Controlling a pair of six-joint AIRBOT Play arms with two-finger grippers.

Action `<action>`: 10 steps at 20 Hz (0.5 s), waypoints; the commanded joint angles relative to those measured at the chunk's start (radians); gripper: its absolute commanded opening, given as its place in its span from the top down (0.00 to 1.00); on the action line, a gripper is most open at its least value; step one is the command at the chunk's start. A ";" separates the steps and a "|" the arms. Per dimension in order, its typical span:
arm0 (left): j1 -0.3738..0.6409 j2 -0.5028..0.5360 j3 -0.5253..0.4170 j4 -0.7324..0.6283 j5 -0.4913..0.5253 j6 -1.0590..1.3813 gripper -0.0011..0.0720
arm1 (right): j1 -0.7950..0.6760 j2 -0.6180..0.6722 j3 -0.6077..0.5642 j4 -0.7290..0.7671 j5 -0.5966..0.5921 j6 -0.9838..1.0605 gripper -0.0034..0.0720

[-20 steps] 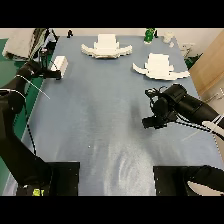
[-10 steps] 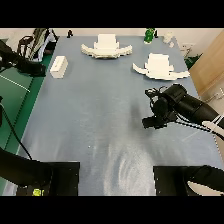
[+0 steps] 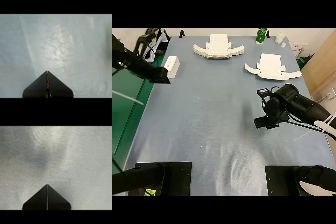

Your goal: Fold the box.

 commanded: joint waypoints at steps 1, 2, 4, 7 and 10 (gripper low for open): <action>-0.146 0.170 -0.246 -0.002 0.132 -0.035 0.97 | 0.000 -0.001 0.001 0.000 0.000 0.000 0.95; -0.190 0.196 -0.313 -0.002 0.169 -0.060 0.97 | 0.000 -0.001 0.001 0.000 0.000 0.000 0.95; -0.269 0.220 -0.420 -0.003 0.255 -0.107 0.97 | 0.000 -0.001 0.001 0.000 0.000 0.000 0.95; -0.353 0.220 -0.489 -0.003 0.340 -0.111 0.97 | 0.000 -0.001 0.001 0.000 0.000 0.000 0.95; -0.375 0.220 -0.492 -0.003 0.345 -0.109 0.97 | 0.000 -0.001 0.001 0.000 0.000 0.000 0.95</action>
